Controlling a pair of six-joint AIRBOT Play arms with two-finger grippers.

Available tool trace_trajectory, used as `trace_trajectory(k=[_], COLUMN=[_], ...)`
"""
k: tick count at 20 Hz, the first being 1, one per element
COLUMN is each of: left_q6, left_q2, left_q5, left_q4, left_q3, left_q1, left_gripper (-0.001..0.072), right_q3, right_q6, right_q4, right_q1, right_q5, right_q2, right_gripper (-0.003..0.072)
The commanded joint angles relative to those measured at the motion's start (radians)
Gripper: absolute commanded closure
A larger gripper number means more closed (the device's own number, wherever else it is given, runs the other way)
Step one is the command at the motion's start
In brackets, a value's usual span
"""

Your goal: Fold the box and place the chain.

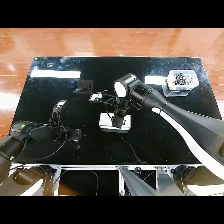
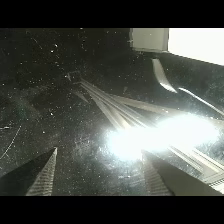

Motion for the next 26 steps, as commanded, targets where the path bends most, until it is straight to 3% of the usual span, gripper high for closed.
trace_trajectory(k=[1,9,10,11,12,13,15,17,19,20,26], left_q6=[0.0,0.0,0.0,0.003,0.003,0.003,0.003,0.003,0.003,0.003,0.003], left_q2=[-0.001,-0.001,-0.001,-0.001,-0.001,-0.001,-0.001,-0.001,-0.001,-0.001,-0.001], left_q5=[0.0,0.0,-0.003,-0.003,-0.003,-0.003,-0.005,-0.005,-0.008,-0.01,-0.011], left_q4=[0.0,0.0,0.0,0.0,0.0,-0.002,-0.004,-0.004,-0.005,-0.005,-0.012], left_q3=[-0.001,-0.001,-0.001,-0.001,-0.001,-0.001,-0.001,-0.001,-0.001,-0.001,-0.001], left_q1=[0.0,0.0,0.0,0.0,0.0,0.0,0.0,0.0,0.0,0.0,0.0], left_gripper=[0.0085,0.0084,0.0085,0.0084,0.0085,0.0085,0.0085,0.0084,0.0084,0.0084,0.0085], right_q3=[0.002,0.004,0.004,0.004,0.003,-0.018,-0.192,-0.498,-0.78,-0.863,-0.861], right_q6=[0.008,0.049,0.094,0.166,0.24,0.288,0.466,0.688,0.766,0.746,0.643], right_q4=[0.0,0.001,0.006,0.022,0.06,0.136,0.255,0.396,0.678,0.799,0.873], right_q1=[0.0,-0.006,-0.016,-0.035,-0.066,-0.111,-0.214,-0.297,-0.311,-0.291,-0.19], right_q5=[0.003,0.002,-0.001,-0.005,0.0,0.007,-0.15,-0.469,-0.766,-0.829,-0.85], right_q2=[0.011,0.035,0.05,0.068,0.09,0.128,0.274,0.499,0.681,0.713,0.577], right_gripper=[0.0271,0.0272,0.0312,0.0511,0.0624,0.065,0.0651,0.0651,0.0651,0.0651,0.0651])
